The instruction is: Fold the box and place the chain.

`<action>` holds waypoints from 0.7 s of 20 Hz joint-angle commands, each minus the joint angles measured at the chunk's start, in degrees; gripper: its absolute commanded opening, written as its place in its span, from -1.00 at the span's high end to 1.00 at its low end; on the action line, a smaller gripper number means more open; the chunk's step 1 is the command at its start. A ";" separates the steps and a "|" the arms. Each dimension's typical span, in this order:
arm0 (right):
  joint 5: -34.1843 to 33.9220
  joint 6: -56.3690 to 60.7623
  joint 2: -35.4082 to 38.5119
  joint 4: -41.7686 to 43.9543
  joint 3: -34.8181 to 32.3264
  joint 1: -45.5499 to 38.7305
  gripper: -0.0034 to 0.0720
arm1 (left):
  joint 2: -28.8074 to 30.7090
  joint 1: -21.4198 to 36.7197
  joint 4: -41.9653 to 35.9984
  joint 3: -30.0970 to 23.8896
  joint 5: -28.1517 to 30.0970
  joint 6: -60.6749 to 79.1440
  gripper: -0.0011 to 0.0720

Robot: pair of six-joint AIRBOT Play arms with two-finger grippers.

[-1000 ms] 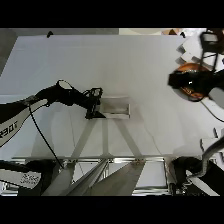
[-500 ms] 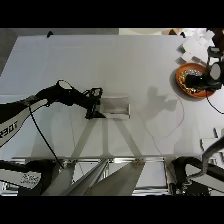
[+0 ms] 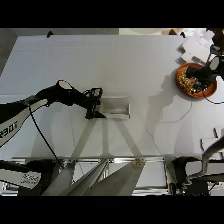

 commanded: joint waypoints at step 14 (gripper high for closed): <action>4.02 -6.82 -7.02 6.97 1.27 -0.81 0.21 | 0.02 0.07 0.02 0.00 0.00 0.02 0.21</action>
